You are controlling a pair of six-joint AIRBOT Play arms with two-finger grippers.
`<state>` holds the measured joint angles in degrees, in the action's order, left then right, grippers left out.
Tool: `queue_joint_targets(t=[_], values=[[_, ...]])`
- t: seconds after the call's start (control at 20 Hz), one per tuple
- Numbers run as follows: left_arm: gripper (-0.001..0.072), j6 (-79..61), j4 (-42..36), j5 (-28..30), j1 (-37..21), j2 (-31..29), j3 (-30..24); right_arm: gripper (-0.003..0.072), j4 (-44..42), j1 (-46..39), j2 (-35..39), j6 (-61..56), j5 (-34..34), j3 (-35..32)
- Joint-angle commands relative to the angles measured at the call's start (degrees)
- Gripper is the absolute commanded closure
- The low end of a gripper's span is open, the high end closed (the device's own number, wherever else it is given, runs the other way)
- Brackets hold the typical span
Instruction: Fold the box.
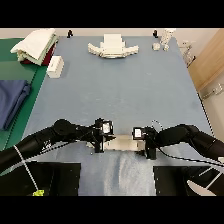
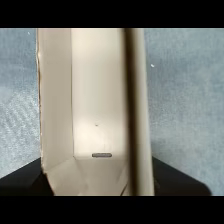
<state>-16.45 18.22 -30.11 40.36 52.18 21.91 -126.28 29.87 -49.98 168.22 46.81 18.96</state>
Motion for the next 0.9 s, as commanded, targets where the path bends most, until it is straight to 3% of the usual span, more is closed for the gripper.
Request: queue_joint_targets(t=[0.0,0.75,0.85], values=[[0.0696,0.02,0.0,-0.07,-0.02,0.0,0.0,0.0003,-0.31,-0.02,1.55,-2.05,-1.38,-0.17],[0.0696,0.0,0.0,-0.04,-0.02,0.0,-0.02,0.0025,-3.43,-0.02,3.13,-1.36,-4.0,-2.86],[0.0696,0.0,0.0,-0.04,-0.02,0.0,0.0,0.0147,-3.43,-0.02,2.8,-0.59,-3.85,-2.86]])
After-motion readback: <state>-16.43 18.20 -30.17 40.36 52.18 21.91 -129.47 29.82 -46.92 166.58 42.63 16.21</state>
